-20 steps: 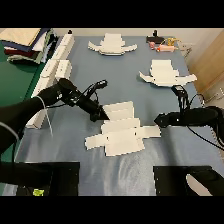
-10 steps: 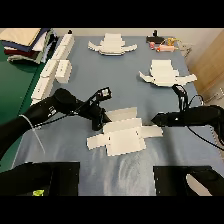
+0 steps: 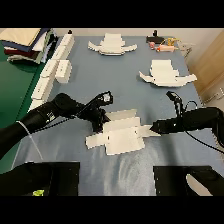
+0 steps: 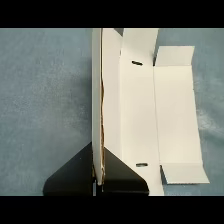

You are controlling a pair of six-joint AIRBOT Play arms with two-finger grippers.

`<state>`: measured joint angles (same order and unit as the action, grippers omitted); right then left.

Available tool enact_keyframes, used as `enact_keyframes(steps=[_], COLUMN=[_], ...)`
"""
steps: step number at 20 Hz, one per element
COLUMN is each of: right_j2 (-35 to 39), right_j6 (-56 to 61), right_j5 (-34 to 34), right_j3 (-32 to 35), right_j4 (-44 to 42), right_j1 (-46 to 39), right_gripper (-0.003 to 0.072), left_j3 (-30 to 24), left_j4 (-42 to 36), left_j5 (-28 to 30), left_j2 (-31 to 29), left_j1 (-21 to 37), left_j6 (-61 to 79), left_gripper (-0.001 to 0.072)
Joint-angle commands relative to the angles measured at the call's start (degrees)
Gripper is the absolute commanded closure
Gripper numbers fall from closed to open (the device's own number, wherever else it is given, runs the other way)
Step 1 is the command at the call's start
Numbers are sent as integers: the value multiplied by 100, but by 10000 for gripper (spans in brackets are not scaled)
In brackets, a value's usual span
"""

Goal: Fold the box.

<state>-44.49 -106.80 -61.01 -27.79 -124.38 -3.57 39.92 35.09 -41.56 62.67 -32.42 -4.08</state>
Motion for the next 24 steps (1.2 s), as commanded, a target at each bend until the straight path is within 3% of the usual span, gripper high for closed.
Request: enact_keyframes(steps=[1, 9, 17, 24], right_j2=[-74, -369, -518, -518], right_j6=[-31, -15, -11, -11], right_j5=[122, 761, 750, 671], right_j3=[243, 275, 273, 275], right_j4=[83, 120, 153, 66], right_j1=[0, 0, 0, 0], right_gripper=[684, 684, 684, 684], left_j3=[-11, -13, -127, -695], left_j4=[-39, -35, -37, 11], left_j5=[87, 118, 435, 1637], left_j2=[-208, -243, -243, -452], left_j1=[-13, -654, -667, -1172], left_j6=[0, 2, 0, 208], left_gripper=[699, 699, 699, 699])
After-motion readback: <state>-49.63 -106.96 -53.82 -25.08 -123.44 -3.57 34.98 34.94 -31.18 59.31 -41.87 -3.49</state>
